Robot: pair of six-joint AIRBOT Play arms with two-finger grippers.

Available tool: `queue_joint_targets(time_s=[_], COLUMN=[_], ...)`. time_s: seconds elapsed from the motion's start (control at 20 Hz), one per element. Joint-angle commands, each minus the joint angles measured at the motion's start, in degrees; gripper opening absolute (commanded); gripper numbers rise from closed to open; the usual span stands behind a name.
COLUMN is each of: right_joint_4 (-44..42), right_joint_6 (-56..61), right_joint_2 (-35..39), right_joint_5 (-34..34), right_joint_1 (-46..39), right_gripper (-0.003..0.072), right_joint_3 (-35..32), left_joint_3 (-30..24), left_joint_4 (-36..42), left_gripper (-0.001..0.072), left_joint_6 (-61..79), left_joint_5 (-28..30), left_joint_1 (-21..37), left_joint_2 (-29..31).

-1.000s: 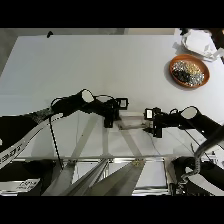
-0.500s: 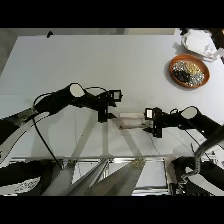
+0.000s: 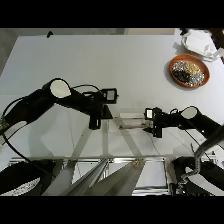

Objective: Fold the box and place the chain.

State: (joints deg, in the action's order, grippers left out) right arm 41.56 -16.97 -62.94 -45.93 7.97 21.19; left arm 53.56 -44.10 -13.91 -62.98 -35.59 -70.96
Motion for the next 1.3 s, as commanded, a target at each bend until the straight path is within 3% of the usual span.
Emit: queue_joint_targets(time_s=[0.0,0.15,0.3,0.4,0.9,1.05,1.25], right_joint_4=[0.04,0.02,0.02,0.02,0.02,0.02,0.02], right_joint_6=[-0.02,-0.02,-0.02,-0.02,-0.02,-0.02,-0.02], right_joint_2=[0.04,0.04,0.04,0.04,0.04,0.04,0.04], right_joint_5=[-0.07,-0.07,-0.07,-0.07,-0.07,-0.07,-0.07], right_joint_1=[0.00,0.00,0.00,0.00,0.00,0.00,0.00], right_gripper=[0.0400,0.0400,0.0400,0.0400,0.0400,0.0400,0.0400], right_joint_3=[-0.02,-0.02,-0.02,-0.02,-0.02,-0.02,-0.02], left_joint_3=[0.00,0.00,0.00,0.00,0.00,0.00,0.02], left_joint_4=[2.89,2.82,2.91,2.91,2.95,2.91,2.89], left_gripper=[0.0002,0.0002,0.0002,0.0002,0.0002,0.0002,0.0002], left_joint_6=[-7.32,-11.63,-22.49,-27.50,-31.21,-31.17,-31.12], left_joint_5=[1.77,18.32,36.30,41.57,37.64,32.81,33.59], left_joint_1=[-8.83,-16.17,-16.15,-14.64,-13.49,-13.55,-13.35], left_joint_2=[0.26,-1.42,-2.51,-4.31,-14.38,-16.20,-15.91])
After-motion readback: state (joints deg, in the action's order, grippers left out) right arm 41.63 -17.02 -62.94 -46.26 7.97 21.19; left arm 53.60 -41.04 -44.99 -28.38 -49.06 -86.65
